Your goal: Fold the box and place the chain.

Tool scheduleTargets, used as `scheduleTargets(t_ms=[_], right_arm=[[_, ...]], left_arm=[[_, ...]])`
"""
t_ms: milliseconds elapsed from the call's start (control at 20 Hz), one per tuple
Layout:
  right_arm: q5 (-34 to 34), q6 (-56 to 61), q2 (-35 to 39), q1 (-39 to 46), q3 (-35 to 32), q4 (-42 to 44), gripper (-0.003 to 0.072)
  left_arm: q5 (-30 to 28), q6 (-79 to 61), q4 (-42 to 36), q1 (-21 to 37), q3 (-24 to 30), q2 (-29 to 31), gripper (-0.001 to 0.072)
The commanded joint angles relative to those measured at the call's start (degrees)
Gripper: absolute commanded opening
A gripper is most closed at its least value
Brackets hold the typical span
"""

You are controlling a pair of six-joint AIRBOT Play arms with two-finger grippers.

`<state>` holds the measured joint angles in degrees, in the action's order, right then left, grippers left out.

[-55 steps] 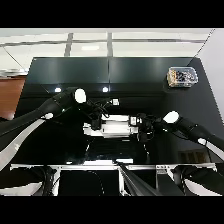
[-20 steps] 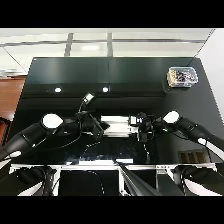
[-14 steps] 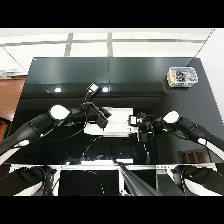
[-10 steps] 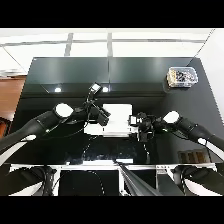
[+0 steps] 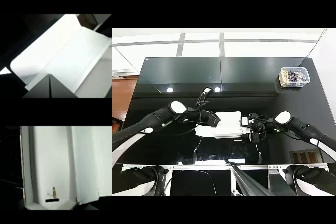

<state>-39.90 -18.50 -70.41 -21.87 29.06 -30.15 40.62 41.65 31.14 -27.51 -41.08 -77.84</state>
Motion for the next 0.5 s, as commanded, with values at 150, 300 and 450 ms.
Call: scheduleTargets(t_ms=[150, 300, 450], right_arm=[[0.31, 0.20, -0.04, -0.04, -0.02, 0.11, 0.0180], [0.31, 0.20, -0.04, -0.04, -0.02, 0.11, 0.0179], [0.31, 0.20, -0.04, -0.04, -0.02, 0.11, 0.0180]], left_arm=[[16.94, 2.23, 2.91, 15.54, -1.46, 6.21, 0.0020], [16.90, 3.65, 10.32, 20.37, -1.44, 14.95, 0.0021], [17.25, -4.09, 7.63, 25.81, -1.44, 21.55, 0.0026]])
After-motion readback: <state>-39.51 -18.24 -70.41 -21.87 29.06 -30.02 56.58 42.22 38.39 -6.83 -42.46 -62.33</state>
